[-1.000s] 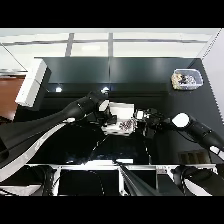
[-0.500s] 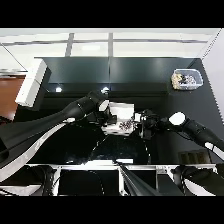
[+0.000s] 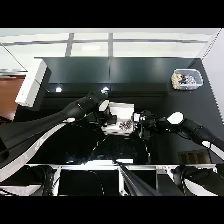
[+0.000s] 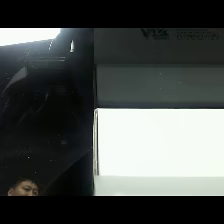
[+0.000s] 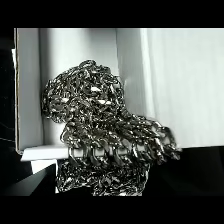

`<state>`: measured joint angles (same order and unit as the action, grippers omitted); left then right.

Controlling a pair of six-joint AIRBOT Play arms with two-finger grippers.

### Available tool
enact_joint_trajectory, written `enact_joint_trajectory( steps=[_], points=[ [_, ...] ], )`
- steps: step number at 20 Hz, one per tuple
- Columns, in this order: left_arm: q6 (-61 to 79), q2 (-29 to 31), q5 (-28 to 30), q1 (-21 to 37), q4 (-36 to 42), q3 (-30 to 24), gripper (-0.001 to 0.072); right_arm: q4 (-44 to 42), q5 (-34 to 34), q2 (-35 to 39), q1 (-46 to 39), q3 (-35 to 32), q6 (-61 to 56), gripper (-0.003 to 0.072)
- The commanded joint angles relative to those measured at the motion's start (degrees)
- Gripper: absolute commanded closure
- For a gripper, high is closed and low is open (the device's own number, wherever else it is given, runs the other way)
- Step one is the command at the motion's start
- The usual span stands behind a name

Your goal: Fold the box and place the chain.

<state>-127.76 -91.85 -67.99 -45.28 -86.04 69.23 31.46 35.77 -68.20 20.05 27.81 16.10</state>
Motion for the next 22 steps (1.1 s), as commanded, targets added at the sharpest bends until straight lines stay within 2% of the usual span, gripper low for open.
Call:
enact_joint_trajectory(
  steps=[1,6,7,8,9,10,11,12,13,17,20,22],
  points=[
    [0.0,0.0,0.0,0.0,0.0,0.0,0.0674,0.1,0.0,-0.3,0.0,0.0,0.2,-0.0028],
    [0.0,0.0,0.2,0.0,1.3,0.0,0.0674,0.0,0.0,-0.3,0.0,0.0,0.2,-0.0026],
    [0.0,0.0,0.2,0.0,1.3,0.0,0.0674,0.1,0.0,-0.3,0.0,0.0,0.2,-0.0005],
    [0.0,0.0,0.3,0.0,1.3,0.0,0.0674,0.1,0.0,-0.3,0.0,0.0,-0.3,0.0145],
    [0.0,0.0,0.5,0.0,1.2,0.0,0.0674,0.1,-0.1,-0.3,0.0,0.0,-0.3,0.0211],
    [0.0,0.0,0.5,0.0,1.2,0.0,0.0674,0.1,0.0,-0.3,0.0,0.0,-0.3,0.0212],
    [0.0,0.0,0.5,0.0,1.2,0.0,0.0674,0.1,0.0,-0.3,0.0,0.0,-0.5,0.0296],
    [0.0,0.0,0.5,0.0,1.2,0.0,0.0674,0.1,0.2,-0.3,0.0,0.0,-0.9,0.0545],
    [0.0,0.0,0.5,0.0,1.2,0.0,0.0674,0.2,0.2,-0.2,0.0,0.0,-1.0,0.0662],
    [0.0,0.0,0.4,0.0,1.3,0.0,0.0674,0.5,-0.2,1.9,-0.2,0.0,-6.0,0.067],
    [0.0,0.0,0.3,0.0,1.3,0.0,0.0675,1.7,0.1,4.9,-1.8,0.0,-16.2,0.067],
    [0.0,0.0,0.3,0.0,1.3,0.0,0.0675,6.3,1.7,7.5,-2.5,0.0,-23.8,0.067]
  ],
)
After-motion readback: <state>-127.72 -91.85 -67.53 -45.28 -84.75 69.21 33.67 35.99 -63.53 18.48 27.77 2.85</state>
